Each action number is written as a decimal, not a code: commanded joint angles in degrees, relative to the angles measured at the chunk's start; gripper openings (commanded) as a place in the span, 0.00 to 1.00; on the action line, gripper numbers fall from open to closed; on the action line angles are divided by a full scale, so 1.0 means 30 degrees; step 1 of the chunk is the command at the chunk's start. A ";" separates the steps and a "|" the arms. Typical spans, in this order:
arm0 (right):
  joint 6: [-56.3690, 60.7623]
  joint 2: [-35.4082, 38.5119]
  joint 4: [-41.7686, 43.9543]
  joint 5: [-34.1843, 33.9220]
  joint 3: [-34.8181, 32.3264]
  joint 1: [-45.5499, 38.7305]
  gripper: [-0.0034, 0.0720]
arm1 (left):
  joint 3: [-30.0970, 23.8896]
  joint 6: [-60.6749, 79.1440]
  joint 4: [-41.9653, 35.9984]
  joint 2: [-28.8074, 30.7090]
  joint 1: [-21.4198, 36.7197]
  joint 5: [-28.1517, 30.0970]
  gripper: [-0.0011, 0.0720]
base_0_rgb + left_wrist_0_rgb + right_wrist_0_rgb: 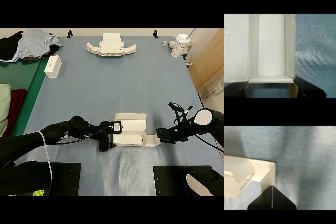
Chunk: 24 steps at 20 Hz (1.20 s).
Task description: Fold the box.
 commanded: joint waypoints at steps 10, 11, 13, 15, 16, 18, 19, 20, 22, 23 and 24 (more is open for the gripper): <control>-0.0772 -0.1144 0.1027 -0.2069 -0.0874 -0.0007 0.05 | 0.0015 0.0000 0.0007 0.0015 0.0015 0.0000 0.67; -0.1071 -0.1122 0.1304 -0.1989 -0.0874 -0.0007 0.05 | 0.0015 0.0000 0.0007 0.0015 0.0015 0.0000 0.67; -0.1515 -0.1122 0.2127 -0.1814 -0.0874 -0.0007 0.05 | 0.0015 0.0000 0.0007 0.0015 0.0015 0.0000 0.67; -0.1596 -0.1056 0.2499 -0.1603 -0.0867 -0.0007 0.05 | 0.0015 0.0000 0.0007 0.0015 0.0015 0.0000 0.67; -0.1588 -0.0889 0.2514 -0.1545 -0.0838 -0.0007 0.05 | 0.0015 0.0000 0.0007 0.0015 0.0015 0.0000 0.67; -0.1566 -0.0277 0.2499 -0.1377 -0.0758 -0.0007 0.05 | 0.0015 0.0000 0.0007 0.0015 0.0015 0.0007 0.67; -0.1559 0.0036 0.2492 -0.1202 -0.0656 -0.0007 0.05 | 0.0015 0.0000 0.0007 0.0015 0.0015 0.0000 0.67; -0.1515 0.0313 0.2550 -0.0969 -0.0510 -0.0007 0.05 | 0.0015 0.0007 0.0007 0.0015 0.0015 0.0000 0.67; -0.1523 0.0634 0.3075 -0.0641 -0.0277 -0.0007 0.25 | 0.0015 0.0000 0.0015 0.0015 0.0015 0.0007 0.67; -0.1545 0.0692 0.3490 -0.0583 -0.0197 -0.0007 0.38 | 0.0015 0.0000 0.0007 0.0015 0.0015 0.0000 0.67; -0.1617 0.0707 0.4007 -0.0561 -0.0117 -0.0007 0.39 | 0.0015 0.0000 0.0007 0.0015 0.0015 0.0000 0.67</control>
